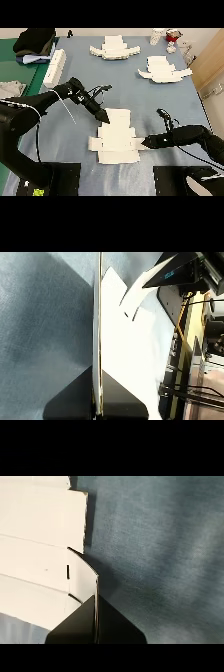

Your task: Fold the box.

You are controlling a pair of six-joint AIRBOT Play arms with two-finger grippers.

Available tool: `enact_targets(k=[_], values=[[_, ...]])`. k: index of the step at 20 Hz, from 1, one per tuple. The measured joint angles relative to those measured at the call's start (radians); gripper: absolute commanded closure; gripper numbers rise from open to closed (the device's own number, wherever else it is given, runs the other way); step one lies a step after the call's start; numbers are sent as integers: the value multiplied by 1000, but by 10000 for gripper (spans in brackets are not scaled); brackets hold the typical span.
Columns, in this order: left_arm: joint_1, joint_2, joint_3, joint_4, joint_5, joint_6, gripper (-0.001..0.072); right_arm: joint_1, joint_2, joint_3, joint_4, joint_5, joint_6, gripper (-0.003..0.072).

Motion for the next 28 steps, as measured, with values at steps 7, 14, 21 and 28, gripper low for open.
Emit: enact_targets(k=[7, 14, 21, 28], values=[[-7, 13, 18, -10, -9, 55, 702, 1, 0, 60, -123, 12, 4, 381], [-50, 195, -31, -21, 140, 193, 704, 1, -1, 214, -589, 29, 340, 380], [-174, 562, -338, -117, 474, 442, 702, 1, -1, 298, -851, 58, 724, 381], [-382, 783, -607, -151, 843, 591, 699, 1, -1, 308, -856, 77, 803, 381]])
